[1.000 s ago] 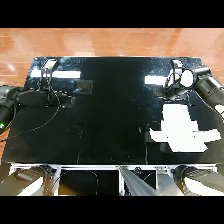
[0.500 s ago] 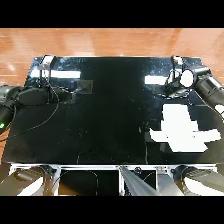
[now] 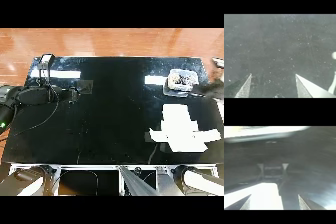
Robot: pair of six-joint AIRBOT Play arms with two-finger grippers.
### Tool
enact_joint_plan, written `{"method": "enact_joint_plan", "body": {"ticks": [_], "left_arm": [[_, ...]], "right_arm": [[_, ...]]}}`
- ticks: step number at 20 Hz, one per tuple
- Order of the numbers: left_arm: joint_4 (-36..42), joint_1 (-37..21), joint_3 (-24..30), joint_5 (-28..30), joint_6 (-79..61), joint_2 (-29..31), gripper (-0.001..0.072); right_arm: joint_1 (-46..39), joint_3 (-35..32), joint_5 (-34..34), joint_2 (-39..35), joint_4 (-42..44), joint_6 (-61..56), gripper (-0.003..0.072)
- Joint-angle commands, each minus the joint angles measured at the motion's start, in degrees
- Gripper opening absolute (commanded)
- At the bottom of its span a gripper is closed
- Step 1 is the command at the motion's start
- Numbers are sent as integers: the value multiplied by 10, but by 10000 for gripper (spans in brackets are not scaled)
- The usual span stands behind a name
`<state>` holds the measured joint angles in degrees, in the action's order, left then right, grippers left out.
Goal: Fold the box and place the chain.
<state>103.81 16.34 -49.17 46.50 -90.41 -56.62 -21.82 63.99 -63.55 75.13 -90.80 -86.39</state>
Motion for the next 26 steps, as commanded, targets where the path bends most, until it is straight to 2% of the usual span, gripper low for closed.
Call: {"method": "enact_joint_plan", "body": {"ticks": [1,5,8,11,15,17,26], "left_arm": [[4,0,0,4,8,-1,622],[2,16,0,11,7,-9,622],[9,23,0,13,7,-26,621],[13,27,0,23,7,-43,621],[19,27,0,30,9,-45,621],[21,27,0,33,9,-45,621],[34,27,0,47,9,-45,621]], "right_arm": [[-229,1,-52,18,176,152,720],[-379,19,-155,83,205,238,720],[-414,50,-229,132,228,273,720],[-398,61,-293,181,233,272,720],[-346,61,-334,228,193,275,720],[-325,61,-339,232,166,273,720],[-301,37,-346,232,147,264,720]]}}
